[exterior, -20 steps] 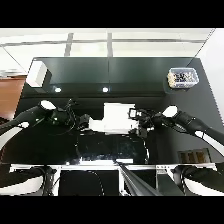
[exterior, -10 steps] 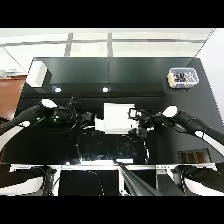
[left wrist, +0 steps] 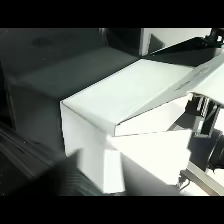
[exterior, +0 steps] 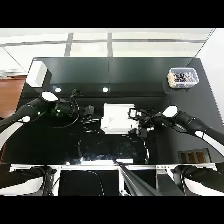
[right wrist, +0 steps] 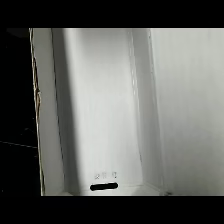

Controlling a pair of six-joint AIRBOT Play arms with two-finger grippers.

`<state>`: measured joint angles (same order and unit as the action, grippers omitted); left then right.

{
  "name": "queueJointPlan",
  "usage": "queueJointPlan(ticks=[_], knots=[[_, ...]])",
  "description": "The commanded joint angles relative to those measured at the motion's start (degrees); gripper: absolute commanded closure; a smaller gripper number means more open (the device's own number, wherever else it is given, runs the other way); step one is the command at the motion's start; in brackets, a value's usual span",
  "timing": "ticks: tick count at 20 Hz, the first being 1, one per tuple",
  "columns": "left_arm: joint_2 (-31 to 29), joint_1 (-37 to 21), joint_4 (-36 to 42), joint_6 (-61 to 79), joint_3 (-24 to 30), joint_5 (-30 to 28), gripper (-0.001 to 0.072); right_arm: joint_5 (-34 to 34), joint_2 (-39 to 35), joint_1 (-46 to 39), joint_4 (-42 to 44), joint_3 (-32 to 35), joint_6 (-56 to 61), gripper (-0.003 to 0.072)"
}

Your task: Fold the box and place the chain.

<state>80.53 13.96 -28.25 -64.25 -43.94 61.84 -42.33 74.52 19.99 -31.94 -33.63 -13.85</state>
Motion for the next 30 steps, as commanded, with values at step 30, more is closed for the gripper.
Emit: queueJointPlan(ticks=[30], knots=[[0.0,13.2,-20.6,-22.9,-9.9,-1.4,0.0293,0.1,0.0,0.0,0.1,0.0,0.1,0.0562]])
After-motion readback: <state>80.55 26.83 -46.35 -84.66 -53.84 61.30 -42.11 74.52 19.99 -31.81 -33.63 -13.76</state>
